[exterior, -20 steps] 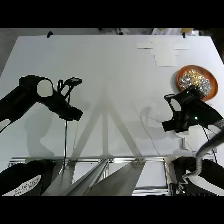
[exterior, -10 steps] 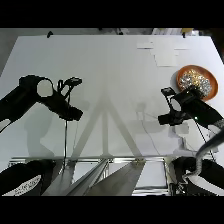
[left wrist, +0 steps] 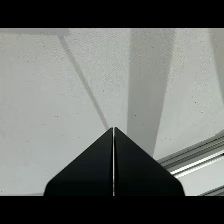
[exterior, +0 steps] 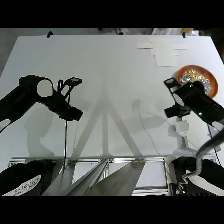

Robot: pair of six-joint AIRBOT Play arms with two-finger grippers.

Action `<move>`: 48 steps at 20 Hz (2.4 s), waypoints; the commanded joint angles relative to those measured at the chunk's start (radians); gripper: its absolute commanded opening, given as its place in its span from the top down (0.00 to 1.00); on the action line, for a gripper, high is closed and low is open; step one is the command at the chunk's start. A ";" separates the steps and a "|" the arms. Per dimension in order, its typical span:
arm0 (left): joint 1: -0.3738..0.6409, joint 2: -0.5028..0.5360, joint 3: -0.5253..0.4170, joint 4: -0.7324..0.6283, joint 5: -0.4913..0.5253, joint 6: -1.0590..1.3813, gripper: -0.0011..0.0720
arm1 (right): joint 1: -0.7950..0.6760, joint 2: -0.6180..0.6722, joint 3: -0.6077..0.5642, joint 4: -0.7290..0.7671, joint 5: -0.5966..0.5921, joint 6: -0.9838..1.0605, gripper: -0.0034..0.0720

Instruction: Fold the box and place the chain.

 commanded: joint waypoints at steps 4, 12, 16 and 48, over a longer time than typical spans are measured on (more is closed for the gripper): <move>0.001 0.001 0.000 0.000 0.000 0.000 0.97 | -0.243 0.045 0.039 -0.240 0.098 -0.070 0.93; 0.001 0.001 0.000 0.000 0.000 0.000 0.97 | -0.756 0.042 0.037 -0.073 0.092 -0.302 0.26; 0.001 0.001 0.000 0.000 0.000 0.000 0.97 | -0.822 -0.014 0.036 -0.029 0.081 -0.352 0.29; 0.001 0.001 0.000 0.000 0.075 0.023 0.97 | 0.150 0.252 -0.346 0.540 -0.472 -0.003 0.94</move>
